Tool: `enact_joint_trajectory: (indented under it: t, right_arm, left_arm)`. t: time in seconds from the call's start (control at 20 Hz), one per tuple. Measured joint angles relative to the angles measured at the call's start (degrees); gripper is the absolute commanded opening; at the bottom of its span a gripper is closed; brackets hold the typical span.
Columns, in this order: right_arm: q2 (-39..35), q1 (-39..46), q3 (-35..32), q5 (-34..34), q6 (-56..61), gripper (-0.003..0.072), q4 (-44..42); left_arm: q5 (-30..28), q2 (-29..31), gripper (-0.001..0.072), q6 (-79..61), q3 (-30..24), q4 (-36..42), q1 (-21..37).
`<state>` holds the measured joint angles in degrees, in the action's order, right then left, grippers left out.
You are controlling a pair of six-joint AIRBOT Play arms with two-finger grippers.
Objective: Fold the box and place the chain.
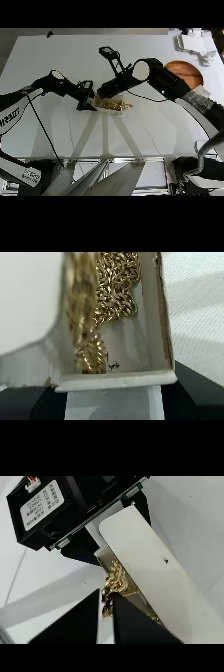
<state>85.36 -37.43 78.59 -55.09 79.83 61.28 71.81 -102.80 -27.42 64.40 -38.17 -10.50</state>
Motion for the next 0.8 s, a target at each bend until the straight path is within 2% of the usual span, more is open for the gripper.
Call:
enact_joint_trajectory:
  t: [0.15,0.35,0.4,0.65,0.8]
  right_arm:
    - [-0.5,1.6,0.3,-2.4,-5.2,0.0228,-0.8]
    - [-4.1,6.1,-0.3,-9.2,-15.0,0.0232,-1.2]
    - [-5.2,7.4,-1.4,-10.5,-18.0,0.0261,-1.1]
    - [-9.8,13.9,-12.0,-10.7,-37.1,0.0538,0.8]
    - [-8.9,16.3,-16.6,-8.3,-49.3,0.056,1.1]
  left_arm:
    - [0.0,0.0,0.0056,0.0,0.0,0.0,0.0]
    - [0.0,0.0,0.0056,0.0,0.0,0.0,0.0]
    - [0.0,0.0,0.0056,0.0,0.0,0.0,0.0]
    - [0.0,0.0,0.0056,0.0,0.0,0.0,0.0]
    - [0.0,0.0,0.0056,0.0,0.0,0.0,0.0]
